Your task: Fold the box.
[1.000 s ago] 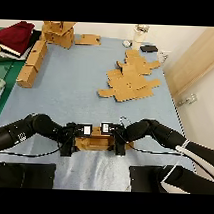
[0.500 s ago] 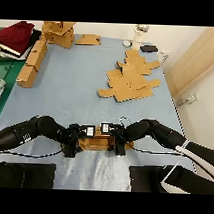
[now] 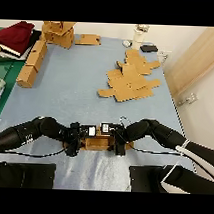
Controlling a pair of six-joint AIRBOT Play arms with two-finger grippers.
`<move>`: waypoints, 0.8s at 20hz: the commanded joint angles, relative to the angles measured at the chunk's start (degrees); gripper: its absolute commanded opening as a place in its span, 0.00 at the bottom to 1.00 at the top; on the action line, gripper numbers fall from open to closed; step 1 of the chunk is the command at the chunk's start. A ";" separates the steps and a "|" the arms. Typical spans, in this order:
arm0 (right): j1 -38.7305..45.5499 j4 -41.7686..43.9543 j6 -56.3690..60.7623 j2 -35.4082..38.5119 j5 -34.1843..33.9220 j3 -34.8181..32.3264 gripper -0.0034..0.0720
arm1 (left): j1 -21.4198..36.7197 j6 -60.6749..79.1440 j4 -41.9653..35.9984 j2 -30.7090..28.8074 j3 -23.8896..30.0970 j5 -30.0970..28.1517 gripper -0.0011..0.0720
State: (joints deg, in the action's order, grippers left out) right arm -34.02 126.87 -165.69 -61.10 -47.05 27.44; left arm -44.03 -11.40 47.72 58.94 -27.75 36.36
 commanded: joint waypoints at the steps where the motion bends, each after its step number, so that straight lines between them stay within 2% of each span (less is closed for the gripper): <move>1: -0.02 0.00 0.00 -0.02 0.02 -0.02 0.70 | -0.07 0.00 -0.87 0.07 -0.04 -1.05 0.15; 8: -0.02 0.00 0.00 -0.02 0.02 -0.02 0.70 | -1.03 2.51 -8.44 1.09 -0.04 -2.38 0.15; 12: -0.02 0.00 0.00 -0.02 0.02 -0.02 0.70 | -1.01 3.06 -9.68 1.86 -0.04 -5.97 0.15; 13: -0.02 0.00 0.00 -0.02 0.02 -0.02 0.70 | -1.01 3.08 -9.66 1.86 -0.04 -5.90 0.38; 14: -0.02 0.00 0.00 -0.02 0.02 -0.02 0.70 | -1.01 3.06 -9.73 1.86 -0.04 -5.84 0.72; 15: -0.02 0.00 0.00 -0.02 0.02 -0.02 0.70 | -1.01 3.04 -10.51 1.86 -0.04 -5.75 0.81; 16: -0.02 0.00 0.00 -0.02 0.02 -0.02 0.70 | -1.01 3.04 -11.02 1.86 -0.04 -5.68 0.81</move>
State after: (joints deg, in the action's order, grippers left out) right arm -34.02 126.85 -165.58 -61.10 -47.00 27.44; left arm -45.08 -8.60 38.26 60.69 -27.73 31.83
